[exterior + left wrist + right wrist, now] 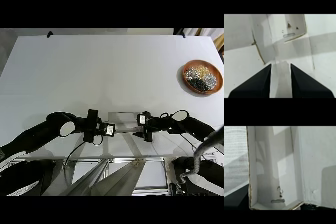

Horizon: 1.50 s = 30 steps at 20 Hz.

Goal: Fold the box and place the chain.

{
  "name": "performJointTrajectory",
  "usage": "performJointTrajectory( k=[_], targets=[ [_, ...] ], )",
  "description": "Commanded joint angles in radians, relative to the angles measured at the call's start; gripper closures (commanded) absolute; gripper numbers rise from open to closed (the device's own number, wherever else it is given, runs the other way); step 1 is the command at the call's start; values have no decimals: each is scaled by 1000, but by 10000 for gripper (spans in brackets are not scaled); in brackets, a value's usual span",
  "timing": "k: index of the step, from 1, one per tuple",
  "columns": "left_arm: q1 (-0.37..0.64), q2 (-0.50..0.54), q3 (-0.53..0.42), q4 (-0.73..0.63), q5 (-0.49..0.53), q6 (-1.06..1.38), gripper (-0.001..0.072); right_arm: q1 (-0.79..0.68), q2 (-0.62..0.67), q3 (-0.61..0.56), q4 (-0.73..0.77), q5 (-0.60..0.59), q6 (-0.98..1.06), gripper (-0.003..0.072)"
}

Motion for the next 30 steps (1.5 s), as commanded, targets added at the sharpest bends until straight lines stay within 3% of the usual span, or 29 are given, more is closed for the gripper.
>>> performJointTrajectory(
  k=[1,12,14,15,21,30],
  targets=[
    [-1,-18,0,-16,44,12,434,0,0,0,0,0,0,346],
    [-54,-39,0,-87,37,105,443,0,0,0,0,0,0,346],
    [-55,-39,0,-87,53,105,560,0,0,0,0,0,0,346],
    [-55,-39,0,-88,63,105,575,0,0,0,0,0,0,346],
    [-77,-39,0,-137,165,105,575,0,0,0,0,0,0,346],
    [-89,-63,0,-196,180,105,574,0,0,0,0,0,0,346]
  ],
)
